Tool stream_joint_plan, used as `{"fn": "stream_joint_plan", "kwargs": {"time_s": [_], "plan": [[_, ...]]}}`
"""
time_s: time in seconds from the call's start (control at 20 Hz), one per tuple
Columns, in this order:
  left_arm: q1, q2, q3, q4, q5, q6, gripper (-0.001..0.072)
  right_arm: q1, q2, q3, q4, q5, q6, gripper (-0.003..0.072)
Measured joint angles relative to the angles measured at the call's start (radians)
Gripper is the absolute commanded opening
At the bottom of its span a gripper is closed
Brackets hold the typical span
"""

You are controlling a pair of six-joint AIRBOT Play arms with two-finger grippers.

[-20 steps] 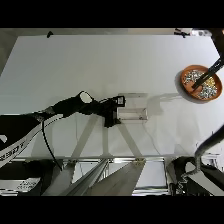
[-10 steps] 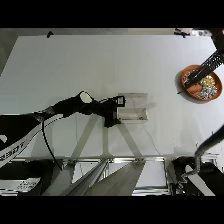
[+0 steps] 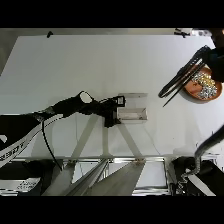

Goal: Fold the box and place the chain.

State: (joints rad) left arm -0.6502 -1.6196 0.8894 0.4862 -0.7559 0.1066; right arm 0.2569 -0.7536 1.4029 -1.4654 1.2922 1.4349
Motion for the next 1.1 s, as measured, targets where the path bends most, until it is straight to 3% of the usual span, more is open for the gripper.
{"fn": "stream_joint_plan", "kwargs": {"time_s": [0.25,0.5,1.1], "plan": [[0.000,0.000,0.000,0.000,0.000,0.000,0.0272,0.067,0.000,-0.089,0.082,0.030,0.005,0.0007],[0.000,0.000,0.000,0.000,0.000,0.000,0.0272,0.124,-0.005,-0.190,0.120,-0.038,0.028,0.0007],[0.000,0.000,0.000,0.000,0.000,0.000,0.0272,0.142,-0.038,-0.224,0.214,-0.118,0.052,0.0007]]}}
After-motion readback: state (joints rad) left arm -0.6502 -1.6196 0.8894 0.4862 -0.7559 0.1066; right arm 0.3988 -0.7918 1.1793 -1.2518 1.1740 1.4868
